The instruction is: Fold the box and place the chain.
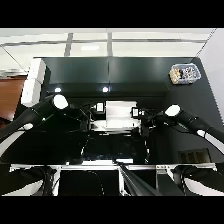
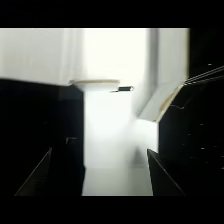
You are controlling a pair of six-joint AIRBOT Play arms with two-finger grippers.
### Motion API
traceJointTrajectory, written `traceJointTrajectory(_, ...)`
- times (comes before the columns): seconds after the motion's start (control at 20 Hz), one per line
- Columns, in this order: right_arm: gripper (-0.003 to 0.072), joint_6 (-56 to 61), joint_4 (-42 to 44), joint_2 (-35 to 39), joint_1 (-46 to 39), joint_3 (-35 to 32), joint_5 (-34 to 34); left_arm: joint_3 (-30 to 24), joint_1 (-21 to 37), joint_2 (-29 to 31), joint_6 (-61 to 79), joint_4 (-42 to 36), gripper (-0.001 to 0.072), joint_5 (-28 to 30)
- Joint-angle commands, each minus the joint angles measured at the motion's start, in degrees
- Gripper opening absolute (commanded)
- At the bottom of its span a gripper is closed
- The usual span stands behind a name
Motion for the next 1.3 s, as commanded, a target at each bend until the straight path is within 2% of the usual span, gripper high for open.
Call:
traceJointTrajectory(0.0, 0.0221, 0.02, 0.02, -0.04, 0.04, -0.02, 0.0, 0.04, -1.6, 0.02, -0.57, -4.74, 0.0628, -0.66)
traceJointTrajectory(0.25, 0.0221, 0.02, 0.02, -0.04, 0.07, -0.02, 0.0, 0.04, -2.25, -2.29, -0.52, -10.84, 0.0615, 0.0)
traceJointTrajectory(0.3, 0.0221, 0.02, 0.02, -0.04, 0.07, -0.02, 0.0, 0.04, -2.27, -2.86, -0.52, -12.35, 0.053, 0.42)
traceJointTrajectory(0.35, 0.0221, 0.02, 0.02, -0.04, 0.07, -0.02, 0.0, 0.04, -2.27, -3.45, -0.52, -14.19, 0.0392, 0.48)
traceJointTrajectory(0.4, 0.0222, 0.02, 0.02, -0.04, 0.04, -0.02, 0.0, 0.04, -2.27, -4.0, -0.46, -15.58, 0.0291, 0.48)
traceJointTrajectory(0.5, 0.0221, 0.02, 0.02, -0.04, 0.04, -0.02, 0.0, 0.04, -2.27, -5.05, -0.31, -16.87, 0.0229, 0.61)
traceJointTrajectory(0.8, 0.0222, 0.04, 0.02, -0.04, 0.07, -0.02, 0.0, 0.04, -2.27, -7.13, 0.07, -21.73, 0.0228, 1.01)
traceJointTrajectory(1.05, 0.0221, 0.04, 0.02, -0.04, 0.07, -0.02, 0.0, 0.04, -3.19, -7.91, 0.09, -21.66, 0.0229, 1.36)
traceJointTrajectory(1.25, 0.0222, 0.04, 0.04, -0.04, 0.04, -0.02, -0.02, 0.07, -4.2, -8.72, 0.07, -21.66, 0.0227, 3.8)
